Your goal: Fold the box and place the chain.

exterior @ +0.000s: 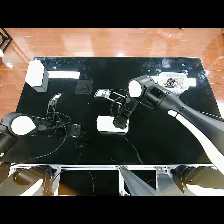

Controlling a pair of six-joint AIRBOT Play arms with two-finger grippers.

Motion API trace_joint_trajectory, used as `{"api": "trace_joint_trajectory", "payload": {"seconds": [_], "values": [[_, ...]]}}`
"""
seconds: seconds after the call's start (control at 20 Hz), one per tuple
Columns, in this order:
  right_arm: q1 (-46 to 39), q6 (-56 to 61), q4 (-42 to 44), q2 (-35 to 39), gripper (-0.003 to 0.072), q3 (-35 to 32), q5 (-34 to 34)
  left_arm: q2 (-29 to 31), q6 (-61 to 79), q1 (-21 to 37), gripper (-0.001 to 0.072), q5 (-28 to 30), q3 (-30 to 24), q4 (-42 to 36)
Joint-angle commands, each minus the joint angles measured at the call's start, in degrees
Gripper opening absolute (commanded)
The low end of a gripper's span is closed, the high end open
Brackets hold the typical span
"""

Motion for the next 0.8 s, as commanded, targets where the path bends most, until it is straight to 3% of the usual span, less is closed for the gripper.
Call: {"api": "trace_joint_trajectory", "payload": {"seconds": [0.0,0.05,0.1,0.2,0.35,0.45,0.5,0.55,0.75], "values": [[0.20,0.15,-0.37,-0.02,0.0388,0.00,0.09,-0.02,0.02,0.00,0.0642,0.02,-0.04,0.07],[0.24,-0.11,-0.35,-0.02,0.0237,0.00,0.63,-0.02,0.02,0.00,0.0642,0.02,-0.04,0.07],[0.24,-0.33,-0.31,-0.02,0.0139,0.00,1.11,-0.02,0.02,0.00,0.0642,0.02,-0.04,0.07],[0.24,-0.50,-0.31,-0.02,0.0061,0.00,1.70,-0.02,0.02,0.00,0.0642,0.02,-0.04,0.09],[0.24,-0.48,-0.17,0.02,0.0075,0.02,1.75,-0.02,0.02,0.00,0.0642,0.02,-0.04,0.07],[0.24,0.50,-0.17,0.22,0.0332,0.20,1.70,-0.02,0.02,0.00,0.0642,0.02,-0.04,0.09],[0.24,1.01,-0.17,0.46,0.0546,0.26,1.51,-0.02,0.02,0.00,0.0642,0.02,-0.04,0.17],[0.24,1.11,-0.26,0.74,0.0703,0.26,1.51,-0.02,0.02,0.00,0.0642,0.00,-0.04,0.28],[0.55,1.11,-0.90,0.76,0.0703,0.11,-1.44,0.00,0.15,0.61,0.0642,-0.20,-0.04,4.26]]}}
